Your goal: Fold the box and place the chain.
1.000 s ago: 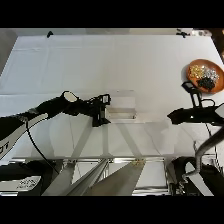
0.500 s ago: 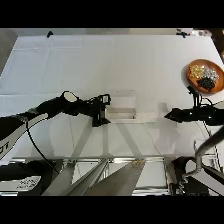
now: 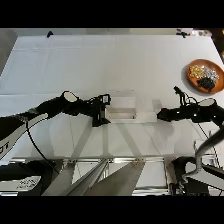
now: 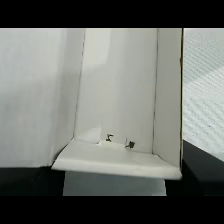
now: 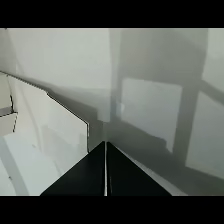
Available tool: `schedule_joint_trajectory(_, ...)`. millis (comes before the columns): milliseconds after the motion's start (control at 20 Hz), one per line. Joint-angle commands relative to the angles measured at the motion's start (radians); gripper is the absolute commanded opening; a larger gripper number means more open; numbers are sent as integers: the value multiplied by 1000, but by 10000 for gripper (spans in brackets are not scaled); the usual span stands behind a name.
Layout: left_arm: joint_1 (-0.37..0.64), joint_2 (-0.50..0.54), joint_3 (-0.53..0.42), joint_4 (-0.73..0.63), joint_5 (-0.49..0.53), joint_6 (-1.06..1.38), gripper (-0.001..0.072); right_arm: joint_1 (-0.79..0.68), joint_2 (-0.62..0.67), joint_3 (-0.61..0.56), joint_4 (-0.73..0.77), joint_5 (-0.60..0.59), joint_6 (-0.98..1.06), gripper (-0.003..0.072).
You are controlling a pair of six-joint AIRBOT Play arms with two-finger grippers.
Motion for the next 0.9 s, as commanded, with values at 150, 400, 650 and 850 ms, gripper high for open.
schedule_joint_trajectory(150,0,1,0,0,0,0,254,27,-15,-1,168,139,-120,4)
schedule_joint_trajectory(400,0,1,0,0,0,0,254,104,-15,-2,214,145,-138,7)
schedule_joint_trajectory(650,0,1,0,0,0,0,254,212,-15,-2,211,6,-82,7)
schedule_joint_trajectory(850,0,1,0,0,0,0,254,212,-15,-2,288,95,-117,8)
